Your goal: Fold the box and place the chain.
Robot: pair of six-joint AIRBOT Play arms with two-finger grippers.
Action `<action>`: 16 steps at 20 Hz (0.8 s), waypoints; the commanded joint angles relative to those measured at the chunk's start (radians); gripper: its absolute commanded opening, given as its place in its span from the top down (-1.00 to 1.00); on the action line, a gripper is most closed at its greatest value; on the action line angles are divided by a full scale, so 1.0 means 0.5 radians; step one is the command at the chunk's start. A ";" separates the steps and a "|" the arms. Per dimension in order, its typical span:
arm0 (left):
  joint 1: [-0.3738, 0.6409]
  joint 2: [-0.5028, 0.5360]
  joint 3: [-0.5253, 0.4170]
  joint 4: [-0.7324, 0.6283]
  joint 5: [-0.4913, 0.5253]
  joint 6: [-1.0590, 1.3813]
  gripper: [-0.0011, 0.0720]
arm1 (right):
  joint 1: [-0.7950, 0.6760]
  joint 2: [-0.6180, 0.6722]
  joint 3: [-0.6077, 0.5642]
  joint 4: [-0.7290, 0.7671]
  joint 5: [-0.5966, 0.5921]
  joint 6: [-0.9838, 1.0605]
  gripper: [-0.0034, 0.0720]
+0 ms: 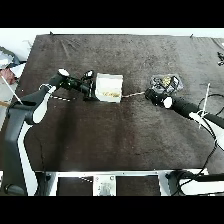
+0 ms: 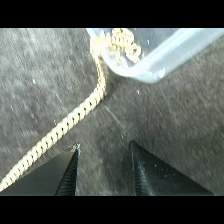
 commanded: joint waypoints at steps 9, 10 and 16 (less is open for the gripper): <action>0.002 0.001 0.002 0.000 0.000 0.001 0.22 | -0.017 -0.300 0.250 0.171 -0.200 0.007 0.40; 0.002 0.001 0.002 0.000 0.000 0.001 0.22 | -0.018 -0.304 0.258 0.172 -0.231 0.007 0.64; 0.002 0.001 0.002 0.000 0.000 0.001 0.22 | 0.060 -0.182 0.262 0.170 -0.131 -0.008 0.96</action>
